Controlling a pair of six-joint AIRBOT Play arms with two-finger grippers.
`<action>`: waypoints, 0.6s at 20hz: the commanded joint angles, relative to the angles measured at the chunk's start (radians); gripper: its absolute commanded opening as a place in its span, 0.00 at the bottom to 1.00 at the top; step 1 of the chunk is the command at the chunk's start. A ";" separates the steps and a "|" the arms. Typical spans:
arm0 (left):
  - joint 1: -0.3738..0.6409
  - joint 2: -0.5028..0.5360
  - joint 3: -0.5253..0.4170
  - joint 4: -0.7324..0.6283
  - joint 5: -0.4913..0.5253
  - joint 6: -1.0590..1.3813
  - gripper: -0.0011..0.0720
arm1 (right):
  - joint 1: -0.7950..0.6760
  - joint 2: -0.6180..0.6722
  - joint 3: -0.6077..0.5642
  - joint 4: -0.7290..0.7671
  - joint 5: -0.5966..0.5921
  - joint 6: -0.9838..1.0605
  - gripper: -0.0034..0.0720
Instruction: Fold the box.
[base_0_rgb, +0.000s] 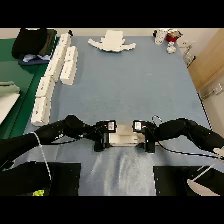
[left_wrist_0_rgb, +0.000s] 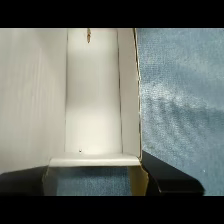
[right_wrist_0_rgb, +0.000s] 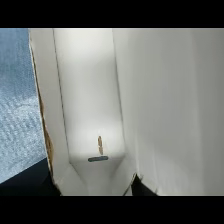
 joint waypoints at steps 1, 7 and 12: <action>0.000 -0.001 -0.001 0.000 0.000 0.000 0.60 | 0.000 0.001 0.000 0.001 0.000 0.000 0.70; 0.000 -0.001 -0.001 0.000 0.000 0.000 0.60 | 0.000 0.001 0.000 0.001 -0.007 0.000 0.70; 0.000 -0.001 -0.001 0.000 0.000 0.000 0.60 | 0.000 0.004 0.001 0.000 -0.008 0.003 1.00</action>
